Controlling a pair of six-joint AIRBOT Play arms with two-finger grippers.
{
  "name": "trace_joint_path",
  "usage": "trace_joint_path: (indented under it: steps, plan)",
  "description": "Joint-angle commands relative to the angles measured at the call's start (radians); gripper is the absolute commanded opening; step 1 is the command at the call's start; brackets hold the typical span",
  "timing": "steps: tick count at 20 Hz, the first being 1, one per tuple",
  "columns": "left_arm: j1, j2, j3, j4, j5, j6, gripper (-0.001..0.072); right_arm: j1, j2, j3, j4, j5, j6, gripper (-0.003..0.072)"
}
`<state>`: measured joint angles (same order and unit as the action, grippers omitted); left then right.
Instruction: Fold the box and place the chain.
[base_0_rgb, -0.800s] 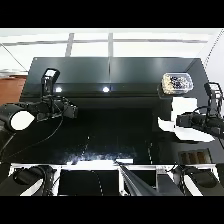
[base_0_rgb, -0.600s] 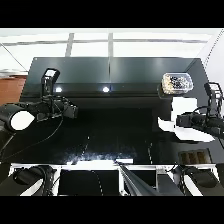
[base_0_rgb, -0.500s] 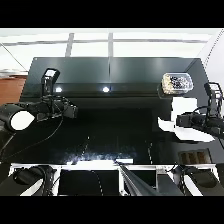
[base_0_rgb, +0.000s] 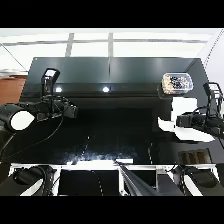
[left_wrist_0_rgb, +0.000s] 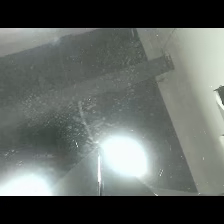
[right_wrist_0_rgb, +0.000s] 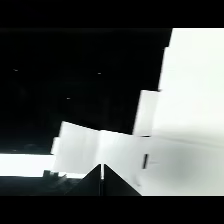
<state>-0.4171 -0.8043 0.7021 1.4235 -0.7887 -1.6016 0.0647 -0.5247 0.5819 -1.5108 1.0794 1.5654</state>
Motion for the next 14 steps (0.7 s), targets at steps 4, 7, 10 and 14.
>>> trace_joint_path:
  steps: [4, 7, 10, 14]
  plan:
    - [-0.001, 0.0, 0.0, -0.011, 0.091, 0.0, 0.0029, 0.0, 0.001, 0.0, -0.136, 0.0, -0.078, 0.002]
    - [-0.001, 0.0, 0.0, -0.011, 0.101, 0.0, 0.0028, 0.0, 0.001, 0.0, -0.135, -0.003, -0.077, 0.002]
    - [-0.001, 0.0, 0.0, -0.011, 0.101, 0.0, 0.0029, 0.0, 0.001, 0.0, -0.117, -0.055, -0.077, 0.002]
    - [-0.001, -0.001, 0.0, -0.023, 0.127, 0.0, 0.0029, 0.0, 0.0, -0.003, -0.005, -0.227, -0.063, 0.002]
